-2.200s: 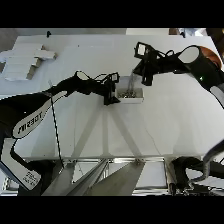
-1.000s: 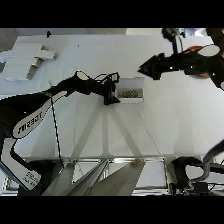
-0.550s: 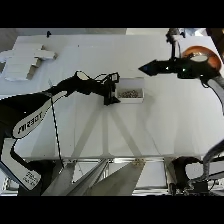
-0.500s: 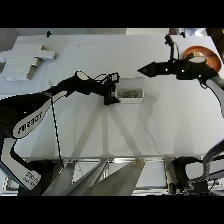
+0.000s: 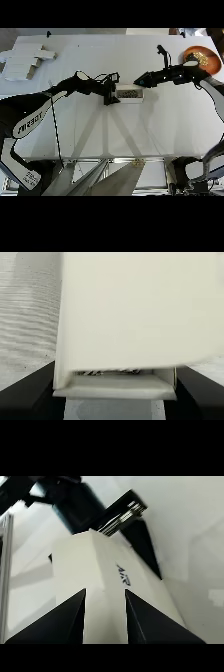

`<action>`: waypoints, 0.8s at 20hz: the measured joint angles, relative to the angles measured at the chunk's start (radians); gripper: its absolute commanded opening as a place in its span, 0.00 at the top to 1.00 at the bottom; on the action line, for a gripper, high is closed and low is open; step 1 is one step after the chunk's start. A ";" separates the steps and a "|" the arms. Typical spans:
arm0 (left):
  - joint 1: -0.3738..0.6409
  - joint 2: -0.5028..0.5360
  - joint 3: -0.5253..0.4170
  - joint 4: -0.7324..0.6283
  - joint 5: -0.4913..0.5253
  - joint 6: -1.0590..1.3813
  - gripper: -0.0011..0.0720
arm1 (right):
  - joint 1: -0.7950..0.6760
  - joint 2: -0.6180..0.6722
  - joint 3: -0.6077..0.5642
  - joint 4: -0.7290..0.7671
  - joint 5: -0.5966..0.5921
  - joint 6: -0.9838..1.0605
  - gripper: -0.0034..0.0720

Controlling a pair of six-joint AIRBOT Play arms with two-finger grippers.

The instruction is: Fold the box and place the chain.

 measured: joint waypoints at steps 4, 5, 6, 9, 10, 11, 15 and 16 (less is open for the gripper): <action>0.000 0.000 0.000 0.000 0.000 0.000 0.60 | 0.050 0.041 0.000 -0.151 -0.050 -0.047 0.38; 0.000 0.000 0.000 0.000 0.000 0.000 0.60 | 0.066 0.055 0.000 -0.196 -0.074 -0.054 0.38; 0.000 0.000 0.000 0.000 0.000 -0.001 0.60 | 0.080 0.070 0.000 -0.237 -0.100 -0.059 0.38; 0.000 0.000 0.000 0.000 0.000 -0.001 0.60 | 0.124 0.119 0.000 -0.365 -0.182 -0.065 0.38; 0.000 0.000 0.000 0.000 0.000 -0.001 0.60 | 0.140 0.135 0.000 -0.409 -0.211 -0.067 0.38; 0.000 0.000 0.000 0.000 0.000 -0.001 0.60 | 0.153 0.148 0.000 -0.452 -0.237 -0.067 0.39; 0.000 0.000 0.000 -0.002 0.003 -0.003 0.60 | 0.204 0.185 0.000 -0.559 -0.342 -0.057 0.41; 0.000 0.000 0.000 -0.001 0.003 -0.003 0.60 | 0.214 0.191 0.000 -0.574 -0.364 -0.050 0.41</action>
